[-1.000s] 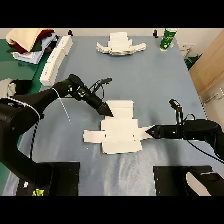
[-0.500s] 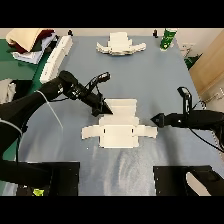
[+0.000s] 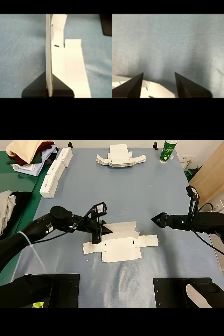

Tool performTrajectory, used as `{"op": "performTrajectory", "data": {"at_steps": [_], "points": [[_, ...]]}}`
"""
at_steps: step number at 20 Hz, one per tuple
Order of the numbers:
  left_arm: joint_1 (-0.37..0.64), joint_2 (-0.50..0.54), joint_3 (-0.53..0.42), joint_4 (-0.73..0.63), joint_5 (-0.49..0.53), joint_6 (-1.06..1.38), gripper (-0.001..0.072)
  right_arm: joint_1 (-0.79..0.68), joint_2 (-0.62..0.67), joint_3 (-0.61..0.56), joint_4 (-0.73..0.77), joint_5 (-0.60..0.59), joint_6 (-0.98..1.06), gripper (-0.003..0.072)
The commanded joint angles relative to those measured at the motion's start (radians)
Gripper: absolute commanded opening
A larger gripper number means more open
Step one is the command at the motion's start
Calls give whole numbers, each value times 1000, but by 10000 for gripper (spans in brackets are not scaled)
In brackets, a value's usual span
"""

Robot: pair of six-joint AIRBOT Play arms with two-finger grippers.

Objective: Fold the box.

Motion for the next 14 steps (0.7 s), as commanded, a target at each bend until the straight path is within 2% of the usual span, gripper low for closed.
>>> {"op": "performTrajectory", "data": {"at_steps": [1, 9, 14], "points": [[-45, 42, -61, -16, 80, 55, 11, 1, -32, 6, 4, -17, 24, 608], [-52, -12, -65, -13, 76, 50, 13, 1, -61, 6, 6, -50, 32, 594], [-52, -50, -65, -11, 22, 50, 14, 1, -61, 6, 8, -54, 32, 594]]}}
